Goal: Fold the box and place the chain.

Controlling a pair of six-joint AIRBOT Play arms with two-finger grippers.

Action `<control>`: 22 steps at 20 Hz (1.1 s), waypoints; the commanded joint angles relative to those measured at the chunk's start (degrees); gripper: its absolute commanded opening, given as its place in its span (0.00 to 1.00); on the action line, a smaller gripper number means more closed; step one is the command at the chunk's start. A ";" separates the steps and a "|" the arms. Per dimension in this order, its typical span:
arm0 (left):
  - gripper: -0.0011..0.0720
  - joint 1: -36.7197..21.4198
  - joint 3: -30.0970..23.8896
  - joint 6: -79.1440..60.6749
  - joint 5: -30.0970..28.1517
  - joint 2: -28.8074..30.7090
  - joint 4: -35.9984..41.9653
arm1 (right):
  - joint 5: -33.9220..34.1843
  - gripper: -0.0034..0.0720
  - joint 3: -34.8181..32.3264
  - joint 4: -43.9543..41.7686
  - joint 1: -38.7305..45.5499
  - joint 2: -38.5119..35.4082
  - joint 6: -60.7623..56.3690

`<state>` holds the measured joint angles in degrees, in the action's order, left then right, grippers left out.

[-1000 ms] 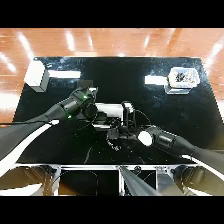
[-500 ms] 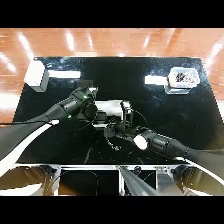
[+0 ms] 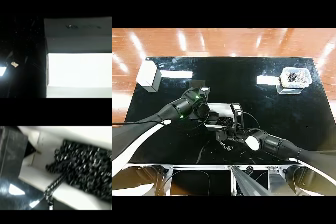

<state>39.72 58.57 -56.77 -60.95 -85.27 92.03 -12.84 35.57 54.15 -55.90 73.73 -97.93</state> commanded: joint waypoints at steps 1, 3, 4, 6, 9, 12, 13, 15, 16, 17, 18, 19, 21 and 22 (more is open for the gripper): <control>0.05 -0.02 -0.02 0.13 -0.04 -0.04 0.11 | -7.58 0.08 0.02 -0.07 0.24 -2.89 2.67; 0.05 -0.02 -0.02 0.13 -0.04 -0.04 0.11 | -9.86 0.08 0.02 0.11 0.76 -5.73 3.28; 0.05 -0.02 -0.02 0.13 -0.04 -0.04 0.11 | -10.05 0.08 0.02 0.42 1.11 -7.19 3.28; 0.05 -0.02 -0.02 0.13 -0.04 -0.04 0.13 | -10.12 0.08 0.15 0.55 2.69 -9.57 3.28; 0.05 -0.02 -0.02 0.13 -0.09 -0.04 0.13 | -9.86 0.08 1.11 0.52 4.92 -10.21 3.50; 0.05 -0.02 -0.02 0.13 -0.07 -0.04 0.13 | -9.42 0.08 3.34 1.01 5.90 -10.21 4.59; 0.05 -0.02 -0.02 0.13 -0.07 -0.04 0.13 | -9.40 0.08 4.11 1.07 6.10 -10.21 4.59; 0.05 -0.02 -0.02 0.13 -0.07 -0.04 0.13 | -9.40 0.08 5.38 1.81 7.02 -10.21 4.57; 0.05 -0.02 -0.02 0.13 -0.07 -0.04 0.13 | -9.44 0.08 5.73 2.16 7.67 -10.21 4.57; 0.05 -0.02 -0.02 0.13 -0.09 -0.04 0.13 | -9.53 0.08 5.86 2.27 8.37 -10.21 4.59; 0.05 -0.02 -0.02 0.13 -0.11 -0.04 0.13 | -9.64 0.08 5.86 2.34 9.16 -10.21 4.59; 0.05 -0.02 -0.02 0.13 -0.15 -0.04 0.13 | -9.81 0.08 5.86 2.40 9.75 -10.21 4.59; 0.05 -0.02 -0.02 0.13 -0.28 -0.04 0.13 | -9.90 0.08 5.90 2.45 10.27 -10.21 4.66; 0.05 -0.02 -0.02 0.13 -0.26 -0.04 0.13 | -9.86 0.08 6.12 2.47 10.27 -10.21 5.11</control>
